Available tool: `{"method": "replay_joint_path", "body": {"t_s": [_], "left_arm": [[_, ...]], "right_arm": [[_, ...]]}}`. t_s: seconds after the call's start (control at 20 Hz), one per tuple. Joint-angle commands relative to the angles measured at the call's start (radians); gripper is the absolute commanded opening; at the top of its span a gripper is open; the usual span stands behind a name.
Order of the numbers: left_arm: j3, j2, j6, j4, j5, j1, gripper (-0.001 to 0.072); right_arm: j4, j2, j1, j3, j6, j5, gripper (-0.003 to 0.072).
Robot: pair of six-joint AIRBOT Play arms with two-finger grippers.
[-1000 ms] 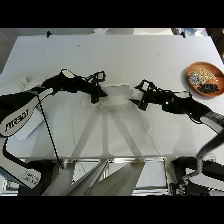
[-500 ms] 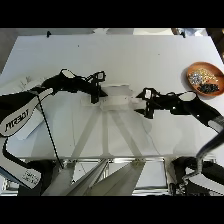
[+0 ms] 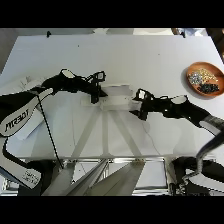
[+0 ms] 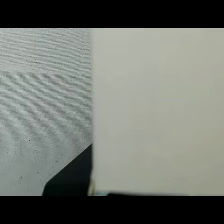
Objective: Fold the box and place the chain.
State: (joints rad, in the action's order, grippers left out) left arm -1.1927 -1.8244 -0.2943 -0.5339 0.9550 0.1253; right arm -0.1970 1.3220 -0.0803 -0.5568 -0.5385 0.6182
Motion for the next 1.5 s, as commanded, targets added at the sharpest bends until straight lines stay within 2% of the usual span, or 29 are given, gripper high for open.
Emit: {"method": "replay_joint_path", "body": {"t_s": [0.0, 0.15, 0.4, 0.65, 0.85, 1.45], "left_arm": [[-0.001, 0.000, 0.000, 0.000, 0.000, 0.001, 0.0011], [-0.001, 0.000, 0.000, 0.000, 0.000, 0.001, 0.0011], [-0.001, 0.000, 0.000, 0.000, 0.000, 0.001, 0.0011], [-0.001, 0.000, 0.000, 0.000, 0.000, 0.001, 0.0011], [-0.001, 0.000, 0.000, 0.000, 0.000, 0.001, 0.0011], [-0.001, 0.000, 0.000, 0.000, 0.000, 0.001, 0.0011]], "right_arm": [[0.230, 0.014, -0.008, 0.000, -0.074, -0.080, 0.0652], [0.243, 0.014, -0.006, -0.001, -0.072, -0.135, 0.0652], [0.243, 0.017, -0.006, -0.051, -0.064, -0.134, 0.0653], [0.148, 0.050, -0.006, -0.101, -0.073, -0.121, 0.0653], [0.100, 0.095, 0.039, -0.169, -0.072, 0.033, 0.0653], [-0.130, 0.294, 0.072, -0.297, 0.042, 0.254, 0.0652]]}}
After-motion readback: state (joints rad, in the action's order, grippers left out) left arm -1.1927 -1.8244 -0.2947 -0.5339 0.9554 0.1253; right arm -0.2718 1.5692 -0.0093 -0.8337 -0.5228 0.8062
